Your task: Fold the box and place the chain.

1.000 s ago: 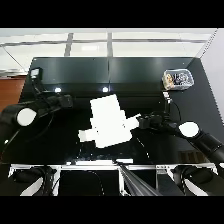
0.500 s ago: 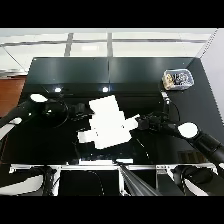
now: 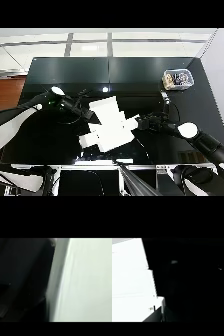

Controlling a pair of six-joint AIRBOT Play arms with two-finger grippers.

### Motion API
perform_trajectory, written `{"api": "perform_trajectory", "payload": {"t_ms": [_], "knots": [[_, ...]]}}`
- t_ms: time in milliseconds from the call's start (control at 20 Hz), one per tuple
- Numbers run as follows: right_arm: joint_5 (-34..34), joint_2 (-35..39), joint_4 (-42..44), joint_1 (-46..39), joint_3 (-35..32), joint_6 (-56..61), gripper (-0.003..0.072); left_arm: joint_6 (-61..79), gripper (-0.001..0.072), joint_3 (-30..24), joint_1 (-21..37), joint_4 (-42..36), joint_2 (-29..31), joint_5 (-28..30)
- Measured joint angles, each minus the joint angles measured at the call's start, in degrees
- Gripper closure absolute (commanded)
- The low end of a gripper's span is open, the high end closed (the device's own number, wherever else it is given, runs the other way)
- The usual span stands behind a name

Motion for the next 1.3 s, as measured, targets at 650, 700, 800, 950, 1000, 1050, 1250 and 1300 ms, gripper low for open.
{"api": "perform_trajectory", "payload": {"t_ms": [650,700,800,950,1000,1050,1250,1300], "knots": [[19.34,0.63,-23.65,-15.26,19.15,-6.01,-0.0022,23.04,0.0682,-8.87,-10.14,2.51,19.21,17.64],[18.73,0.63,-23.71,-15.63,19.76,-6.27,-0.0023,27.39,0.0681,-10.40,-11.69,2.49,20.81,21.68],[18.32,0.63,-22.84,-15.89,20.28,-7.50,-0.0022,34.36,0.0682,-12.28,-13.99,2.38,22.43,28.35],[20.61,0.63,-22.40,-14.69,18.73,-15.26,-0.0022,41.64,0.0681,-13.18,-15.61,2.54,22.38,34.21],[21.73,0.63,-22.34,-13.94,17.64,-19.17,-0.0022,43.25,0.0682,-13.20,-15.89,2.69,21.97,35.41],[22.56,0.63,-22.27,-13.16,16.39,-22.67,-0.0022,44.63,0.0681,-13.20,-16.13,2.82,21.42,36.35],[23.30,0.52,-21.77,-8.76,10.47,-34.18,-0.0023,47.30,0.0682,-13.20,-16.59,2.95,19.39,38.27],[22.77,0.50,-21.44,-7.34,8.98,-36.70,-0.0022,47.67,0.0682,-13.20,-16.61,2.93,19.10,38.73]]}}
